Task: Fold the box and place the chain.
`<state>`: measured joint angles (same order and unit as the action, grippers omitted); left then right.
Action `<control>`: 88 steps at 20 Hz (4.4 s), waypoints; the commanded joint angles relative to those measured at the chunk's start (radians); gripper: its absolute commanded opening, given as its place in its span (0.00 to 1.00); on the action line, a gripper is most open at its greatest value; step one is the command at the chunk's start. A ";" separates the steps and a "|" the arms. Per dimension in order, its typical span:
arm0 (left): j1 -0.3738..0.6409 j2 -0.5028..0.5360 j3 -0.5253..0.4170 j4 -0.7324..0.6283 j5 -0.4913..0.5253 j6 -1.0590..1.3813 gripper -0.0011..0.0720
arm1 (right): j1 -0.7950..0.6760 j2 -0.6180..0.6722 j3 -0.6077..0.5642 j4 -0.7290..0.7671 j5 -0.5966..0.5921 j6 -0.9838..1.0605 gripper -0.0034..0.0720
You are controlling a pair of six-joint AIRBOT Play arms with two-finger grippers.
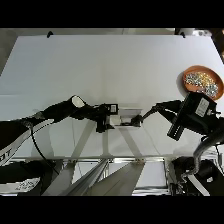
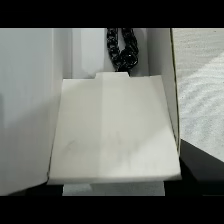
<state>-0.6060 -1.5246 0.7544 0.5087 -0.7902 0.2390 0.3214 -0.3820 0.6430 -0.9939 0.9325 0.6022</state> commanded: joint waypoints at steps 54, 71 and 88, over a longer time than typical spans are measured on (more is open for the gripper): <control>0.000 0.000 0.000 0.000 0.000 0.000 0.54 | -0.071 -0.694 -0.148 0.105 -0.080 -0.447 0.37; 0.000 0.000 0.000 0.000 0.000 0.000 0.54 | -0.027 -0.771 -0.147 0.102 -0.214 -0.320 0.06; 0.000 0.000 0.000 0.000 0.000 0.000 0.54 | -0.026 -0.250 -0.142 0.036 -0.014 0.187 0.06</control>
<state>-0.6060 -1.5246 0.7544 0.5087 -0.7902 0.2390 0.2947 -0.7753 0.4999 -1.0435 0.9028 0.7444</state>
